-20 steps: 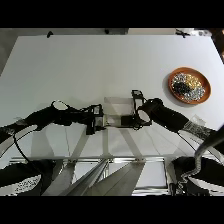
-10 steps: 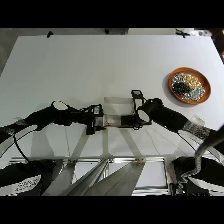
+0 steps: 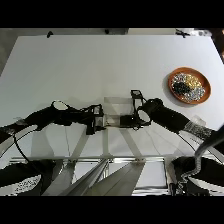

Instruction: Fold the box and place the chain.

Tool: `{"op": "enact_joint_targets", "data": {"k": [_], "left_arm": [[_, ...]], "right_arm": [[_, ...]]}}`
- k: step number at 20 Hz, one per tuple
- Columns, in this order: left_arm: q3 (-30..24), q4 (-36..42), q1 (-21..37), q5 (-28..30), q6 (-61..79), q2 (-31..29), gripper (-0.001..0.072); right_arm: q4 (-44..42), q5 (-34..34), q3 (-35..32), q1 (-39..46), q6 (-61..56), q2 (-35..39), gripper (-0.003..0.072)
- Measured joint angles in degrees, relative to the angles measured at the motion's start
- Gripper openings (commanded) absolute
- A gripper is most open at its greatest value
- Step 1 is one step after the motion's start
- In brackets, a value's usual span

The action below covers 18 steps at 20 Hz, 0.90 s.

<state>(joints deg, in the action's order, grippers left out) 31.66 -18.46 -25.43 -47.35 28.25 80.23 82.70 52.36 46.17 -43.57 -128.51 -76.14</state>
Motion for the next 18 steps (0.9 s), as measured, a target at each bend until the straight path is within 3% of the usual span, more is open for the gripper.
{"op": "enact_joint_targets", "data": {"k": [5,7,18], "left_arm": [[0.0,0.0,0.0,0.0,0.0,0.0,0.0270],[0.0,0.0,0.0,0.0,0.0,0.0,0.0270],[0.0,0.0,0.0,0.0,0.0,0.0,0.0270]], "right_arm": [[1.8,1.4,0.0,0.0,0.0,1.8,0.0345],[2.5,1.7,0.0,0.0,0.0,2.7,0.0415],[3.9,3.8,0.0,0.0,2.8,9.6,0.0418]]}}
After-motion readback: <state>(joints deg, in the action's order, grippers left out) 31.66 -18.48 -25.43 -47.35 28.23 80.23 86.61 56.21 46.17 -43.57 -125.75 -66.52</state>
